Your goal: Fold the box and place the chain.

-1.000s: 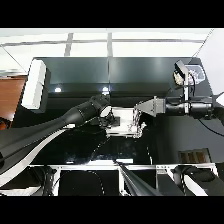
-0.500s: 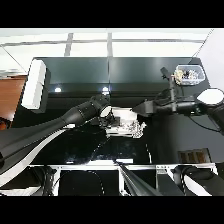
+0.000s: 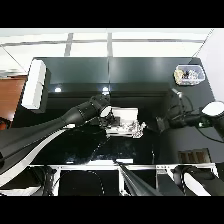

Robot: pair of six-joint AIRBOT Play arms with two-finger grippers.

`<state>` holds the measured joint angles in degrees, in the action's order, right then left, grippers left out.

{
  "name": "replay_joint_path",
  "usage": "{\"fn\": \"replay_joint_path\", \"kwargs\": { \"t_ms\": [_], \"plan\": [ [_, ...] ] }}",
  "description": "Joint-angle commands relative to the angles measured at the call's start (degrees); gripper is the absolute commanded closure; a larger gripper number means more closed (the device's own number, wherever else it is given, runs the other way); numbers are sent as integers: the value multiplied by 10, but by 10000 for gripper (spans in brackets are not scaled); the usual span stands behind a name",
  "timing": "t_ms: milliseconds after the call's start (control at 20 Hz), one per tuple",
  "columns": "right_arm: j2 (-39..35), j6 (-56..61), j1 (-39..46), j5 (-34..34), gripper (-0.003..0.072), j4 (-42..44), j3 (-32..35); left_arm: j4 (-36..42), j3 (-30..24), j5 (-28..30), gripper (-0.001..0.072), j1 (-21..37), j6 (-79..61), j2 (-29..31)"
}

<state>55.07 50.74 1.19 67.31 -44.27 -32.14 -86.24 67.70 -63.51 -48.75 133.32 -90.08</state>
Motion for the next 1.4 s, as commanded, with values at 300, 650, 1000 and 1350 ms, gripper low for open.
{"fn": "replay_joint_path", "kwargs": {
  "t_ms": [300,650,1000,1350],
  "plan": [
    [45,-508,-178,-184,-17,-12,26,0,0,4,681,0,0,-2],
    [78,-514,-215,-259,-17,-26,26,0,0,2,681,0,0,-7],
    [108,-515,-199,-244,-17,5,26,0,0,2,681,0,0,-7],
    [115,-488,-199,-227,411,2,26,0,0,2,681,0,0,-7]
  ]
}}
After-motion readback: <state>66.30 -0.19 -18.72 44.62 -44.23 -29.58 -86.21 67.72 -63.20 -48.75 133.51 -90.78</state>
